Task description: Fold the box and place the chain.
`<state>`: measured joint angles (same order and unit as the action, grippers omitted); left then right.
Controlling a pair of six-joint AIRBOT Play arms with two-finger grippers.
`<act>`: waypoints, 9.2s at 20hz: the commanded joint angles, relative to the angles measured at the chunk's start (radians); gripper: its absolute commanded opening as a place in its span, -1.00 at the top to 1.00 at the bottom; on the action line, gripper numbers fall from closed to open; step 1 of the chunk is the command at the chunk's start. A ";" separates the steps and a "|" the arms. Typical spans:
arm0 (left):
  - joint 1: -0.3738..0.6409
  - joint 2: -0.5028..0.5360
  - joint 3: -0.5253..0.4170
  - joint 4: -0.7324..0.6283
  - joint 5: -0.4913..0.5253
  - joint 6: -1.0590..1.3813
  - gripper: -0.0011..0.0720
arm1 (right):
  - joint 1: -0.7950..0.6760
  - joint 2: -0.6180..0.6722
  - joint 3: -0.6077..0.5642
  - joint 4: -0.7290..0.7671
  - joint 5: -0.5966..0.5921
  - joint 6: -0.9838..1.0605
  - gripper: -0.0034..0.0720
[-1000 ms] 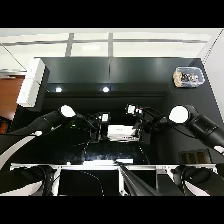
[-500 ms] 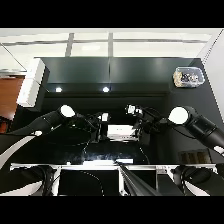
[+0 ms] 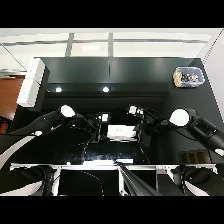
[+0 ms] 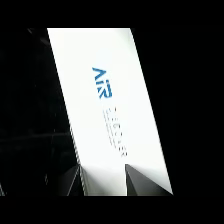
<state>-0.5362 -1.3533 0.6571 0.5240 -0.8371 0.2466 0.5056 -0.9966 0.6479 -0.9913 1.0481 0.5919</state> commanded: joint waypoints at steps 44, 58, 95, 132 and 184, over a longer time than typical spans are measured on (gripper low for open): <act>0.005 0.278 0.000 0.300 -0.105 -0.456 -0.98 | -0.481 0.198 0.139 -0.061 0.098 0.787 0.81; -0.240 0.005 0.269 0.312 0.022 -0.617 -0.98 | -0.481 0.198 0.138 -0.066 0.070 0.773 0.81; -0.298 -0.025 0.274 0.305 0.070 -0.619 -0.97 | -0.481 0.198 0.137 -0.068 0.032 0.773 0.81; -0.275 -0.047 0.311 0.377 -0.016 -0.726 -0.98 | -0.481 0.198 0.137 -0.068 0.032 0.773 0.81; 1.220 0.183 0.046 0.634 0.043 -0.873 -0.36 | -0.480 0.198 0.137 -0.058 0.031 0.774 0.81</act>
<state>0.7006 -1.1286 0.6983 1.1984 -0.8371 -0.7315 0.0254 -0.7990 0.7853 -1.0500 1.0798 1.3651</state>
